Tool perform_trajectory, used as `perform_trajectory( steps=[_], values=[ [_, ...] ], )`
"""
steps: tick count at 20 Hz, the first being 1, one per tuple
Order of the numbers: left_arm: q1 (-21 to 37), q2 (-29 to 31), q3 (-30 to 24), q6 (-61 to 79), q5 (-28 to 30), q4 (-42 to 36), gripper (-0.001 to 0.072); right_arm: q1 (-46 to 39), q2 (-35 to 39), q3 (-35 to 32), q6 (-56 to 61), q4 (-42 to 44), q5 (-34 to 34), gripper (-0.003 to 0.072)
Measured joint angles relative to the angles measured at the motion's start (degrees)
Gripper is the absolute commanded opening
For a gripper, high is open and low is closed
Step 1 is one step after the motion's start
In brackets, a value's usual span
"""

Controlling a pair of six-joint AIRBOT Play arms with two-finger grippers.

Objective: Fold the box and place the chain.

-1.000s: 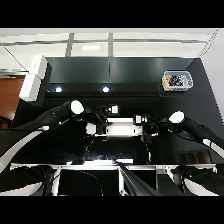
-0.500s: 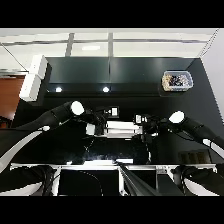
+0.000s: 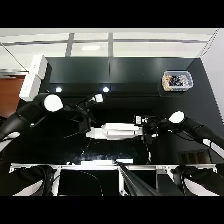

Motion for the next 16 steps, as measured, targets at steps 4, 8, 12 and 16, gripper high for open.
perform_trajectory(
  steps=[4, 8, 12, 16],
  values=[
    [0.2, 2.6, -2.1, -7.7, -11.4, -5.9, 0.0023, 0.0, 0.0, 0.0, 0.0, 0.0, 0.1, 0.0477],
    [-4.9, 3.3, -7.6, -8.8, -3.9, -20.1, 0.0024, 0.0, 0.0, 0.0, 0.0, 0.0, 0.1, 0.0477],
    [-9.4, 3.4, -11.0, -8.1, 18.9, -28.9, 0.0025, 0.0, 0.0, 0.0, 0.0, 0.1, 0.1, 0.0477],
    [-11.0, 1.0, -12.0, -7.9, 36.2, -31.3, 0.0025, 0.0, 0.0, 0.0, 0.0, 0.1, 0.1, 0.0477]
  ],
)
